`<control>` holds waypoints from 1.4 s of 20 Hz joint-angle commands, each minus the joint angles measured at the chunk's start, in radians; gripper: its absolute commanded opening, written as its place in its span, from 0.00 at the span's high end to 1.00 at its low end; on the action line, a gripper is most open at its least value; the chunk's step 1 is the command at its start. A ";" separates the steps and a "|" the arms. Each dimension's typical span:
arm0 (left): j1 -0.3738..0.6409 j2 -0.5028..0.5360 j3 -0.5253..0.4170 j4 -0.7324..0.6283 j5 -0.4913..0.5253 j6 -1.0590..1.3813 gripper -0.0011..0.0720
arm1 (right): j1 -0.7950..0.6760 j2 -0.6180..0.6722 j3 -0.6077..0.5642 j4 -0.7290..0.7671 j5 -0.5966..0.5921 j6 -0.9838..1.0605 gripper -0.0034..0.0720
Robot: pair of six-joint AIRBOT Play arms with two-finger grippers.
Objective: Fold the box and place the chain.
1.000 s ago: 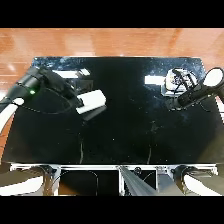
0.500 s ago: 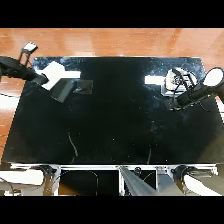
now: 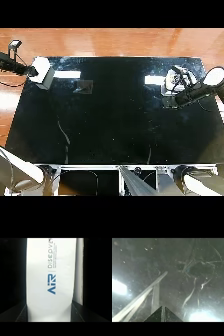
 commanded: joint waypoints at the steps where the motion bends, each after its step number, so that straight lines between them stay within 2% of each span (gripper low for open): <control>1: -0.003 -0.064 0.076 0.006 0.091 -0.055 0.76 | 0.000 0.001 0.000 0.018 -0.007 0.004 0.91; 2: -0.006 -0.064 0.080 0.015 0.084 -0.093 0.60 | 0.000 0.001 0.000 0.018 -0.005 0.004 0.91; 3: -0.010 -0.064 0.087 0.025 0.084 -0.125 0.24 | 0.000 0.001 0.000 0.018 -0.003 0.004 0.91; 4: -0.011 -0.064 0.096 0.042 0.082 -0.155 0.13 | 0.000 0.001 0.000 0.018 0.000 0.004 0.91; 15: -0.018 -0.011 0.142 0.053 0.138 -0.174 0.13 | 0.000 0.001 0.000 0.021 0.013 0.003 0.91; 19: -0.026 0.097 0.141 0.017 0.155 -0.224 0.13 | 0.000 0.001 0.018 0.021 -0.035 -0.020 0.91; 20: -0.029 0.134 0.140 -0.046 0.174 -0.245 0.17 | 0.002 0.001 0.042 0.021 -0.064 -0.019 0.91; 21: -0.036 0.170 0.135 -0.116 0.211 -0.267 0.43 | 0.010 0.001 0.076 0.011 -0.083 -0.020 0.91; 22: -0.050 0.207 0.119 -0.194 0.262 -0.248 0.97 | 0.031 0.001 0.121 -0.016 -0.087 -0.048 0.91; 23: -0.077 0.247 0.096 -0.241 0.308 -0.234 0.96 | 0.068 0.003 0.167 -0.064 -0.068 -0.087 0.91; 26: -0.233 0.397 0.003 -0.181 0.375 -0.282 0.97 | 0.181 0.034 0.246 -0.231 -0.044 -0.002 0.91; 27: -0.296 0.468 -0.056 -0.138 0.356 -0.301 0.97 | 0.188 0.048 0.245 -0.230 -0.035 0.052 0.91; 28: -0.369 0.563 -0.157 -0.094 0.297 -0.325 0.97 | 0.185 0.056 0.241 -0.227 -0.022 0.113 0.91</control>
